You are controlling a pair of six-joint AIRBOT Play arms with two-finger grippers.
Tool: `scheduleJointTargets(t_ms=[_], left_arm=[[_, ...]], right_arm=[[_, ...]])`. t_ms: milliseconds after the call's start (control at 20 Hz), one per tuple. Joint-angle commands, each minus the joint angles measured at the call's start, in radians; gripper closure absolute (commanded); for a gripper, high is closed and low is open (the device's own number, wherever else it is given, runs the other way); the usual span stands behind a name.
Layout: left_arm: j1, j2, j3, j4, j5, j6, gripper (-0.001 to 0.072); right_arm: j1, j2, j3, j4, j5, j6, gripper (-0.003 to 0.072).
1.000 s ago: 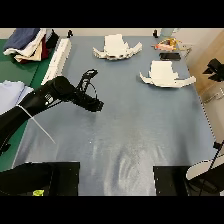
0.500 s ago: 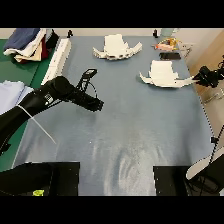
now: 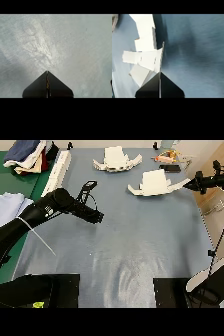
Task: Fold the box.
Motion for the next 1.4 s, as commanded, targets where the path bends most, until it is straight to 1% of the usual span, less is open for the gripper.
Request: scheduleJointTargets(t_ms=[0, 100, 200, 400, 500, 600, 700, 750, 800, 850, 900, 1000, 1100, 1250, 1350], left_arm=[[0.011, 0.001, 0.000, 0.003, -0.041, -0.030, 0.0695], [0.019, 0.001, 0.000, 0.006, -0.089, -0.029, 0.0696], [0.018, 0.011, -0.003, 0.023, -0.141, -0.024, 0.0696], [0.025, 0.076, -0.040, 0.040, -0.179, -0.016, 0.0696], [0.031, 0.121, -0.076, 0.056, -0.192, -0.016, 0.0696], [0.042, 0.162, -0.112, 0.065, -0.208, -0.016, 0.0696], [0.061, 0.194, -0.143, 0.065, -0.222, -0.015, 0.0696], [0.070, 0.205, -0.153, 0.065, -0.229, -0.014, 0.0696], [0.078, 0.211, -0.156, 0.065, -0.232, -0.014, 0.0695], [0.082, 0.211, -0.156, 0.065, -0.234, -0.014, 0.0695], [0.083, 0.211, -0.156, 0.067, -0.234, -0.014, 0.0695], [0.084, 0.211, -0.156, 0.068, -0.232, -0.014, 0.0694], [0.083, 0.211, -0.156, 0.068, -0.232, -0.014, 0.0694], [0.085, 0.211, -0.156, 0.069, -0.237, -0.014, 0.0694], [0.085, 0.211, -0.156, 0.069, -0.238, -0.015, 0.0694]], right_arm=[[0.076, 0.095, -0.125, 0.042, 0.041, 0.002, 0.0689], [0.143, 0.209, -0.299, -0.009, -0.020, 0.003, 0.0689], [0.205, 0.350, -0.518, -0.038, -0.088, 0.003, 0.0688], [0.319, 0.690, -0.999, -0.049, -0.252, 0.029, 0.0689], [0.370, 0.864, -1.208, -0.051, -0.294, 0.073, 0.0689], [0.414, 1.036, -1.382, -0.061, -0.321, 0.143, 0.0689], [0.437, 1.197, -1.513, -0.079, -0.353, 0.225, 0.0688], [0.439, 1.257, -1.555, -0.100, -0.362, 0.253, 0.0686], [0.439, 1.303, -1.585, -0.124, -0.362, 0.276, 0.0667], [0.439, 1.324, -1.595, -0.152, -0.362, 0.296, 0.0509], [0.439, 1.329, -1.593, -0.183, -0.362, 0.303, 0.0301], [0.435, 1.308, -1.586, -0.200, -0.364, 0.303, 0.0290], [0.435, 1.243, -1.543, -0.219, -0.364, 0.290, 0.0291], [0.435, 1.129, -1.427, -0.260, -0.329, 0.237, 0.0292], [0.436, 1.095, -1.341, -0.302, -0.319, 0.240, 0.0292]])
